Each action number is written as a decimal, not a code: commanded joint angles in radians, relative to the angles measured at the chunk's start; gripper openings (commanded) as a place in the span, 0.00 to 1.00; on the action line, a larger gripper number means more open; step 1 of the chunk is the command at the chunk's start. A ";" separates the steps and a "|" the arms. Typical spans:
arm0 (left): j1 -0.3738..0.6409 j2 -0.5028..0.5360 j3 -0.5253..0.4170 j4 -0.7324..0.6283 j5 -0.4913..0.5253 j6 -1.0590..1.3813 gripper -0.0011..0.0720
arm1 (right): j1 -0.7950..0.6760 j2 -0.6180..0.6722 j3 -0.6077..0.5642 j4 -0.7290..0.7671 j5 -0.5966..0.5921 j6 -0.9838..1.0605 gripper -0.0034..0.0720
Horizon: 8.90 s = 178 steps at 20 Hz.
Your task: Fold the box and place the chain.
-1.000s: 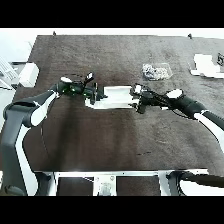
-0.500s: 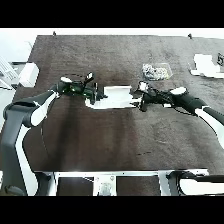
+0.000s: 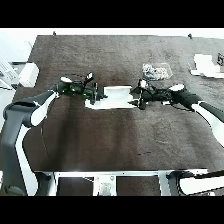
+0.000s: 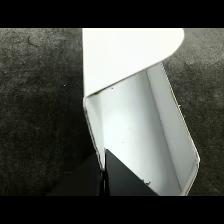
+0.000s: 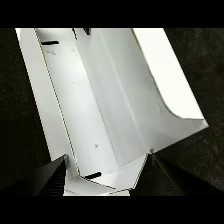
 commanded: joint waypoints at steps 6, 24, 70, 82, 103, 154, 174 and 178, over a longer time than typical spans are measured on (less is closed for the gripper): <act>0.000 0.000 0.000 0.000 0.000 0.000 0.04 | -0.063 -0.104 0.113 0.002 0.165 0.010 0.85; 0.000 0.000 0.000 0.000 0.000 0.000 0.04 | -0.024 -0.292 0.346 -0.184 0.393 0.054 0.85; 0.000 0.000 0.000 0.000 0.000 0.000 0.04 | 0.008 -0.410 0.453 -0.144 0.415 -0.006 0.86; 0.000 0.000 0.000 0.000 0.000 0.000 0.04 | 0.012 -0.426 0.481 -0.157 0.438 -0.037 0.86; 0.000 0.000 0.000 0.000 -0.001 0.000 0.04 | 0.003 -0.437 0.496 -0.174 0.451 0.010 0.86; 0.000 0.000 0.000 -0.001 -0.001 -0.003 0.04 | -0.020 -0.513 0.586 -0.148 0.547 0.024 0.94; 0.000 0.000 0.000 -0.002 -0.001 -0.003 0.04 | -0.060 -0.553 0.587 -0.016 0.573 -0.021 0.93; 0.000 0.000 0.000 -0.004 0.000 -0.003 0.04 | -0.042 -0.553 0.600 -0.053 0.576 0.012 0.92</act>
